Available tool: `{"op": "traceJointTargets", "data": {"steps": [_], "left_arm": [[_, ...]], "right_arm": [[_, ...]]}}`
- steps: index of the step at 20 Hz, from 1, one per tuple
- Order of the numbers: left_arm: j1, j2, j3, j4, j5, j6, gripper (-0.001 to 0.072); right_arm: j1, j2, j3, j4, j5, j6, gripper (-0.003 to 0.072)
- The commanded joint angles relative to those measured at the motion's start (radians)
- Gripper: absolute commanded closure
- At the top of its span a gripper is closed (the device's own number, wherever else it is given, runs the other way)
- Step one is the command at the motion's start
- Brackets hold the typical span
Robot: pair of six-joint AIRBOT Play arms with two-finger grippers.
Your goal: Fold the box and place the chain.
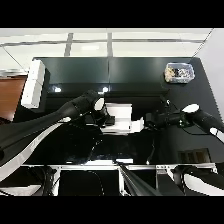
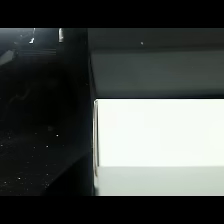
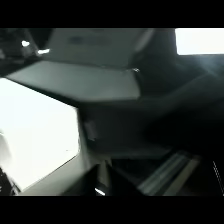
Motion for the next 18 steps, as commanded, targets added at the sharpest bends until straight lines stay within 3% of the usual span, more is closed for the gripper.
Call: {"op": "traceJointTargets", "data": {"steps": [1, 4, 5, 12, 13, 18], "left_arm": [[0.000, 0.000, 0.001, -0.013, -0.001, 0.000, 0.0683], [0.000, 0.000, 0.001, -0.016, -0.001, 0.000, 0.0683], [0.000, 0.000, 0.001, -0.016, -0.001, 0.000, 0.0682], [0.000, 0.000, 0.001, -0.016, -0.001, 0.000, 0.0683], [0.000, 0.000, 0.001, -0.016, -0.001, 0.000, 0.0683], [0.000, 0.000, 0.001, -0.025, -0.001, 0.000, 0.0683]], "right_arm": [[0.032, -0.017, 0.088, -0.029, 0.093, -0.027, 0.0167], [0.036, -0.017, 0.130, -0.021, 0.153, -0.028, 0.0170], [0.040, -0.017, 0.131, -0.013, 0.156, -0.026, 0.0216], [0.157, -0.017, 0.172, -0.036, 0.095, 0.045, 0.0243], [0.183, -0.017, 0.192, -0.069, 0.084, 0.087, 0.0351], [0.297, -0.017, 0.293, -0.343, 0.066, 0.384, 0.0352]]}}
